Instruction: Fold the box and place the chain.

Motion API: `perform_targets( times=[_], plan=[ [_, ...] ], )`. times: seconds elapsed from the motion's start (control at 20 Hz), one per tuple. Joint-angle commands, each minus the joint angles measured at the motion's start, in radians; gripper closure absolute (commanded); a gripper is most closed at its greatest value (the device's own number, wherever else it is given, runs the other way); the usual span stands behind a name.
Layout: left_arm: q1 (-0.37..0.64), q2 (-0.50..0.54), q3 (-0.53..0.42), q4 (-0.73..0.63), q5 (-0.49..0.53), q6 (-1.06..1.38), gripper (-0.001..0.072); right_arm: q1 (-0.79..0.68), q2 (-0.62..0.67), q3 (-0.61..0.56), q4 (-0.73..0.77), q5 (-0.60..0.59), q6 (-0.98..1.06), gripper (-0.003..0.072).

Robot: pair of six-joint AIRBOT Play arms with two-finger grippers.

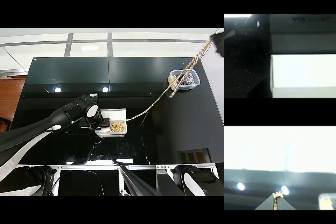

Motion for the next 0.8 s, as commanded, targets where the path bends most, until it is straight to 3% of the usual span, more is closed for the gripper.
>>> perform_targets(
  times=[0.0, 0.25, 0.4, 0.75],
  plan=[
    [0.0, 0.0, 0.0, 0.0, 0.0, 0.0, 0.068, 0.049, 0.056, 0.087, 0.14, 0.043, -0.035, 0.0678],
    [0.0, 0.0, 0.0, 0.0, 0.0, 0.0, 0.068, 0.156, 0.049, 0.099, 0.467, 0.014, -0.121, 0.0678],
    [0.0, 0.0, 0.0, 0.0, 0.0, 0.0, 0.068, 0.241, 0.016, 0.099, 0.494, 0.019, -0.119, 0.0678],
    [0.0, 0.0, 0.0, 0.0, 0.0, 0.0, 0.068, 0.433, -0.164, 0.088, 0.5, 0.183, -0.108, 0.0679]
  ],
)
